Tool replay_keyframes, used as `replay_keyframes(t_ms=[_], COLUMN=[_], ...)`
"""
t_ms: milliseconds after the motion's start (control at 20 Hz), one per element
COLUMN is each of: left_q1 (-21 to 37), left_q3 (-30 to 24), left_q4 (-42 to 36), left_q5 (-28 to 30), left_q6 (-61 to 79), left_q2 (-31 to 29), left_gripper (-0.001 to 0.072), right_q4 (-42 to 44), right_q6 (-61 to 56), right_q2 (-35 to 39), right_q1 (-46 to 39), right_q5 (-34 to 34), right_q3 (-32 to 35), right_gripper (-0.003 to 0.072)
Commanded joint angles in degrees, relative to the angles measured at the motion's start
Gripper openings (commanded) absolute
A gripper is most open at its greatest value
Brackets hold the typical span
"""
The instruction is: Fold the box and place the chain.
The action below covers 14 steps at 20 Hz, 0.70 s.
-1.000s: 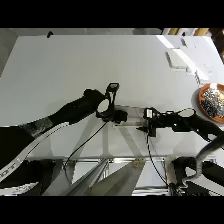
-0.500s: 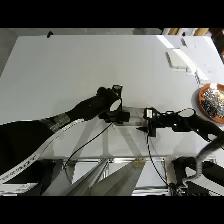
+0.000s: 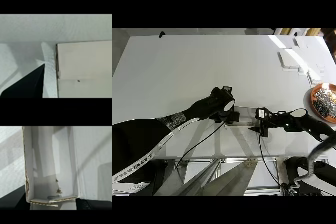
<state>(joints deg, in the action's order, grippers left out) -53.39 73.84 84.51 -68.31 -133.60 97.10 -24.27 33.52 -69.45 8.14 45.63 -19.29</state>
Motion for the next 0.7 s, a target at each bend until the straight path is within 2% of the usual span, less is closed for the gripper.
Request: replay_keyframes(t_ms=[0,150,200,300,450,550,600,650], left_q1=[-0.4,-0.5,-0.5,-0.6,-0.6,-0.6,-0.6,-0.6], left_q3=[0.0,0.0,0.0,0.0,0.0,0.0,0.1,0.0], left_q4=[0.0,0.2,0.2,0.2,0.2,0.2,0.2,0.2], left_q5=[0.3,0.4,0.4,0.3,0.3,0.3,0.3,0.3], left_q6=[-0.3,-0.3,-0.1,-0.2,-0.2,-0.2,-0.2,-0.2], left_q2=[0.7,0.8,0.8,0.9,0.9,0.9,0.9,0.9], left_gripper=[0.0308,0.0168,0.008,0.0007,0.0011,0.0116,0.0146,0.0146], right_q4=[0.0,0.0,0.0,0.0,0.0,0.0,0.0,0.0], right_q6=[0.0,0.0,0.0,0.0,0.0,0.0,0.0,0.0], right_q2=[0.0,0.0,0.0,0.0,0.0,0.0,0.0,0.0], right_q1=[0.0,0.0,0.0,0.0,0.0,0.0,0.0,0.0], right_q5=[0.0,0.0,0.0,0.0,0.0,0.0,0.0,0.0], right_q3=[0.0,0.0,0.0,0.0,0.0,0.0,0.0,0.0], right_gripper=[0.034,0.034,0.034,0.034,0.034,0.034,0.034,0.034])
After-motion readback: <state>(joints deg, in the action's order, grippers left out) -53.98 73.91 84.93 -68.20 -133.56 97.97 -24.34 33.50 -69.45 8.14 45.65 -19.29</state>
